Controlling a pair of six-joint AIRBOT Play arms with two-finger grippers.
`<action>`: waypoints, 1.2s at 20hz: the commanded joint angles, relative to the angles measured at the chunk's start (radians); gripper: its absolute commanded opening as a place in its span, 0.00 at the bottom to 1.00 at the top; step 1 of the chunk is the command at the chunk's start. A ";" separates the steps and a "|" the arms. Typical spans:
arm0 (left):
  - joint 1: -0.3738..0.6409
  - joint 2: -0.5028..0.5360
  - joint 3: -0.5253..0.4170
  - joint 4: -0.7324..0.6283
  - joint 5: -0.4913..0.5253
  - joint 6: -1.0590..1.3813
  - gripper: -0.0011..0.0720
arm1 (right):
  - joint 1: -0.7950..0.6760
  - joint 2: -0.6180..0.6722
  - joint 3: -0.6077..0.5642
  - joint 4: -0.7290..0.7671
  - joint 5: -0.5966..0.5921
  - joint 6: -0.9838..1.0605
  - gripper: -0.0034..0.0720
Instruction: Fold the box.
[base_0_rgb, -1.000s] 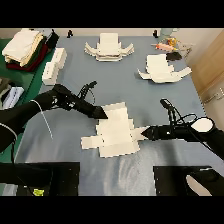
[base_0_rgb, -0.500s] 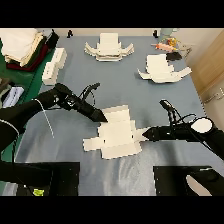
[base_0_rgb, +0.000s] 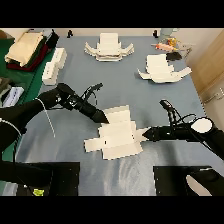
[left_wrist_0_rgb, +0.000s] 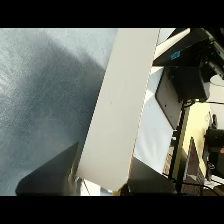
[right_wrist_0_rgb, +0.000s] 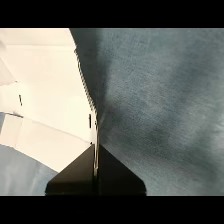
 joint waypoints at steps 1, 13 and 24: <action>-0.018 -0.010 0.014 0.002 0.000 0.001 0.29 | 0.000 0.001 0.000 0.000 0.000 0.000 0.05; -0.028 0.011 0.024 -0.014 -0.015 0.248 0.04 | -0.027 0.002 0.050 -0.210 -0.038 0.230 0.45; -0.283 0.369 -0.180 -0.003 0.491 0.616 0.03 | -0.046 0.043 0.291 -0.477 -0.055 0.569 0.45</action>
